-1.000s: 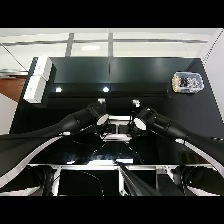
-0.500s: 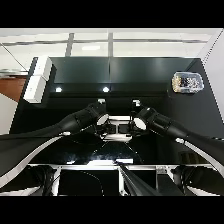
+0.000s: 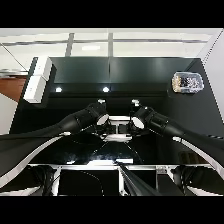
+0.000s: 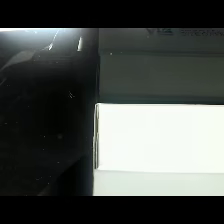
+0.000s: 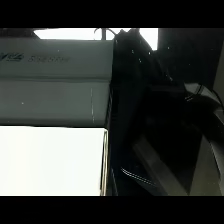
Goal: Fold the box and place the chain.
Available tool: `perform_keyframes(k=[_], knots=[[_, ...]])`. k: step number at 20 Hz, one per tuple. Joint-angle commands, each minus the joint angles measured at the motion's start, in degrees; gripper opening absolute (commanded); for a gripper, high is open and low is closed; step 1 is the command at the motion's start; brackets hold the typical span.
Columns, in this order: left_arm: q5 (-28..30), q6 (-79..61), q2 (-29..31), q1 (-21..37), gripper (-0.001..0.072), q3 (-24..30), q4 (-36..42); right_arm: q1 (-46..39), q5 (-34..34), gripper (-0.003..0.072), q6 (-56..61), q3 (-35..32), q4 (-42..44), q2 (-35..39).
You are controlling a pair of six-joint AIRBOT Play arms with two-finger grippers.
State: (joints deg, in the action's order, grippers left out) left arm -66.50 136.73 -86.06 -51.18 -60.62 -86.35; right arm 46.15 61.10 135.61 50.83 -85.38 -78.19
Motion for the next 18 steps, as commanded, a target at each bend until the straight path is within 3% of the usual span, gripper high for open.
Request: perform_keyframes(k=[1,4,8,15,16,18], knots=[[-0.02,0.02,-0.02,0.04,0.0032,0.02,-0.13,0.07,0.22,0.0155,-0.04,0.04,-0.22,-0.57],[-0.02,0.02,-0.02,0.04,0.0032,0.02,-0.13,0.07,0.17,0.0154,-0.04,0.04,-0.26,-0.57],[0.00,0.02,-0.02,0.04,0.0032,0.02,-0.11,0.09,0.17,0.0045,-0.04,0.07,-0.20,-0.57],[-0.02,0.02,-0.02,0.04,0.0032,0.02,0.00,0.04,0.17,0.0048,0.00,0.07,-0.24,-0.55],[-0.02,0.02,-0.02,0.04,0.0033,0.02,-0.02,0.04,0.17,0.0086,-0.07,0.15,-0.31,-0.48],[-0.04,0.02,-0.02,0.04,0.0032,0.02,0.00,0.04,0.20,0.0313,-0.22,0.66,-0.61,-0.26]])
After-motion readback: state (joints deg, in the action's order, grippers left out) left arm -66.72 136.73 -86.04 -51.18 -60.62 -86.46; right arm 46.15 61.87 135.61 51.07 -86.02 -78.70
